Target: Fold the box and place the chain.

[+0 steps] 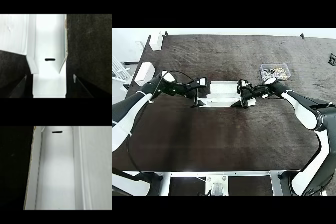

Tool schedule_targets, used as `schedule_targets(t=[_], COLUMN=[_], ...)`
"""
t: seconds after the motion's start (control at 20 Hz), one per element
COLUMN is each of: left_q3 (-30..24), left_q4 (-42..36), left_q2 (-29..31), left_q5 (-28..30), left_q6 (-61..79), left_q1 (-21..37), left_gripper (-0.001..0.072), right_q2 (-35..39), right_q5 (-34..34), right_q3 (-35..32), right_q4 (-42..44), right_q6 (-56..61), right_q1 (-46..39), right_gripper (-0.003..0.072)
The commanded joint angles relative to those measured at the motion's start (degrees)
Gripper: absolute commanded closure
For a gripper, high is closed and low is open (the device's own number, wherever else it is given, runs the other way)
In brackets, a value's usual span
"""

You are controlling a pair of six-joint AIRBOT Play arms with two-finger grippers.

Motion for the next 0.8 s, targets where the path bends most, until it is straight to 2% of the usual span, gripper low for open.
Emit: schedule_targets(t=[0.0,0.15,0.4,0.75], left_q3=[0.02,1.31,9.79,10.56], left_q4=[0.22,0.46,0.85,2.49], left_q2=[-0.33,-1.51,-7.39,-7.96], left_q5=[-0.42,-0.96,-9.44,-10.99], left_q6=[-1.05,-2.19,-6.73,-8.61], left_q1=[-0.02,-0.02,0.20,0.20], left_gripper=[0.0020,0.0021,0.0020,0.0022], right_q2=[-0.04,-0.04,-0.04,-0.04], right_q5=[0.02,0.02,0.02,0.02], right_q3=[-0.02,-0.02,-0.02,-0.02], right_q4=[0.02,0.02,0.02,0.02], right_q6=[0.02,0.02,0.02,0.02], right_q1=[0.02,0.02,0.02,0.02], right_gripper=[0.0133,0.0134,0.0134,0.0133])
